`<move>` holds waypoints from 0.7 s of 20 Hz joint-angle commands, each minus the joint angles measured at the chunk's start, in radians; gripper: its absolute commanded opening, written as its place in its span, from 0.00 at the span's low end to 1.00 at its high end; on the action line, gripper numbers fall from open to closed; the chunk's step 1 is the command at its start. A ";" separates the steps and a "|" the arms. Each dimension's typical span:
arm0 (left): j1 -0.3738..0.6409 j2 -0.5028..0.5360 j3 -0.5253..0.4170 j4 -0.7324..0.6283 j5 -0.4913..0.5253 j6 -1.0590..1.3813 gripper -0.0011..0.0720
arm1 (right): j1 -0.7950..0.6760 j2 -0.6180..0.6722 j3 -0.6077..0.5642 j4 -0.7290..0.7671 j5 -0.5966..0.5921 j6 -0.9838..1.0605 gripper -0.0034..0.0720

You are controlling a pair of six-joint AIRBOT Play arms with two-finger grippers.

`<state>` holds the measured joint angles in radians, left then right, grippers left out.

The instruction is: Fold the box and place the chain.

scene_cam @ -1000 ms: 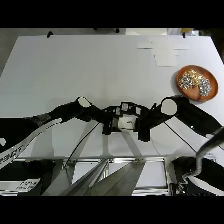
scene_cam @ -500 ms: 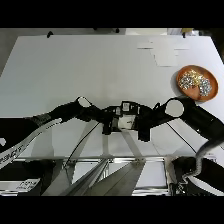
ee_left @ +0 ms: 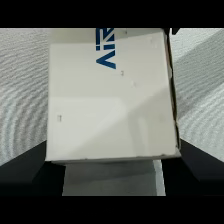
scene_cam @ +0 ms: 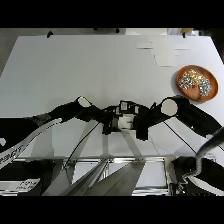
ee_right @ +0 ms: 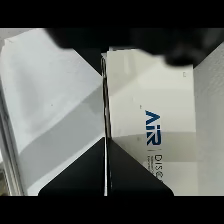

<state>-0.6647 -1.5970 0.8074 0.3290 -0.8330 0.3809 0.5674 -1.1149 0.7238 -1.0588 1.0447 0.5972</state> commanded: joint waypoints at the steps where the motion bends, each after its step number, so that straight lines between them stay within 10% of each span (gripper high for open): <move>1: 0.000 0.001 0.001 0.000 -0.002 0.000 0.20 | 0.000 0.003 -0.001 0.009 -0.001 -0.001 0.07; 14: 0.000 0.001 0.001 0.000 -0.002 0.000 0.20 | 0.000 0.025 -0.015 -0.043 -0.020 0.000 0.07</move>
<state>-0.6647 -1.5970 0.8074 0.3294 -0.8356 0.3813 0.5671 -1.0740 0.7143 -1.0935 1.0183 0.5941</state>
